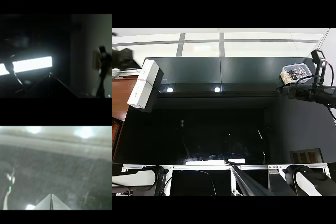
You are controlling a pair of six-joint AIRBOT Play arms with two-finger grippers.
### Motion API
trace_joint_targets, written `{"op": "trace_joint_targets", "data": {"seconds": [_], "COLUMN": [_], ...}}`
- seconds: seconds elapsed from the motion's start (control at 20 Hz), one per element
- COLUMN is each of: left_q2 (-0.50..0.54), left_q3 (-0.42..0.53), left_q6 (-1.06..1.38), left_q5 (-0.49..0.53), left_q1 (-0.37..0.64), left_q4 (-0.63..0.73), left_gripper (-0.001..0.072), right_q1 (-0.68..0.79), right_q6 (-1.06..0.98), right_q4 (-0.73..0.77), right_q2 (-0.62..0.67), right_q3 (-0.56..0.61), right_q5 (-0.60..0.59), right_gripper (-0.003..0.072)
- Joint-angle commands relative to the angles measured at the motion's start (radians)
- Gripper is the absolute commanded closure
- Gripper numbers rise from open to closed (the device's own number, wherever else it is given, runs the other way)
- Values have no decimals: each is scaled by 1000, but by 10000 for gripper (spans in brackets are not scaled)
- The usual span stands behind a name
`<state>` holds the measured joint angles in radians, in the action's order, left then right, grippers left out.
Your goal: Fold the box and place the chain.
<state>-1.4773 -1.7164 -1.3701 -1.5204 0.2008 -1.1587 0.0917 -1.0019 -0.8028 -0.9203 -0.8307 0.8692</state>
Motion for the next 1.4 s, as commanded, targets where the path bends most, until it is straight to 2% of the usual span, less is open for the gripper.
{"op": "trace_joint_targets", "data": {"seconds": [0.0,0.15,0.25,0.45,0.55,0.65,0.75,1.35], "left_q2": [109,164,169,194,237,283,301,300], "left_q3": [153,349,454,599,649,674,675,675], "left_q6": [-32,-35,-83,-108,-107,-108,-107,-102], "left_q5": [122,312,397,505,569,599,581,571], "left_q1": [-241,-446,-528,-556,-555,-553,-554,-554], "left_q4": [15,-11,-44,-18,-21,-58,-94,-93], "left_gripper": [686,686,686,686,686,686,685,685], "right_q1": [0,2,2,2,2,2,2,2], "right_q6": [11,-19,-50,-106,-105,-105,-105,-105], "right_q4": [-37,-51,-113,-298,-302,-298,-298,-298], "right_q2": [1,1,1,1,1,1,1,1], "right_q3": [0,11,14,14,14,14,14,13], "right_q5": [-64,-63,-62,-60,-58,-59,-58,-43], "right_gripper": [670,670,670,670,670,670,669,670]}}
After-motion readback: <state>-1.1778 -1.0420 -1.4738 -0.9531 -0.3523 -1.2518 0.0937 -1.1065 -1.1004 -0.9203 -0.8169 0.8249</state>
